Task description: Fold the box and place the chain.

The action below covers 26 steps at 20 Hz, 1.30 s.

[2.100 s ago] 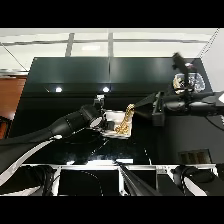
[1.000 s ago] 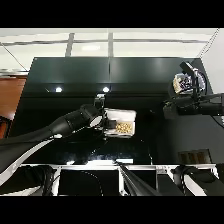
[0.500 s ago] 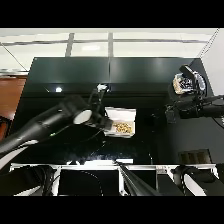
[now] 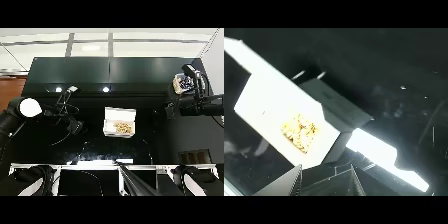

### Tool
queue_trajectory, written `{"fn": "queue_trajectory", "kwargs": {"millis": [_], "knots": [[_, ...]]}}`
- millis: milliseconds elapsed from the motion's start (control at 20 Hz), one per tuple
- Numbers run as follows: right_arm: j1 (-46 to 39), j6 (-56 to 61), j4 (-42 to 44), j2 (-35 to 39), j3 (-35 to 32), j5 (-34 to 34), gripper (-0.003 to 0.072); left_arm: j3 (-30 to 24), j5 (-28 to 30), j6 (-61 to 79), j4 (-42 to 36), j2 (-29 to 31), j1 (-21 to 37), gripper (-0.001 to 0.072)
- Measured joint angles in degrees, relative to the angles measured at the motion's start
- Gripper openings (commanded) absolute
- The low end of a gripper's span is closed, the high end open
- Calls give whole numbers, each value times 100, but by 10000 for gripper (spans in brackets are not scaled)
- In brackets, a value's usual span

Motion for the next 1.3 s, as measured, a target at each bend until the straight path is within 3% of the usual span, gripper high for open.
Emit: {"fn": "queue_trajectory", "kwargs": {"millis": [150,300,500,950,1300], "knots": [[0,238,-48,0,2,-57,375,-308,212,2361,-636,-341,48,712],[0,356,-76,-2,2,-87,375,-417,837,4354,-1008,-778,-170,712],[0,448,-81,0,2,-105,375,-343,1473,6065,-1698,-1412,-387,710],[0,496,-85,0,2,-223,375,-149,1427,7372,-2865,-2135,-420,709],[0,496,-87,0,2,-271,375,-111,1425,7534,-3025,-2337,-557,709]]}}
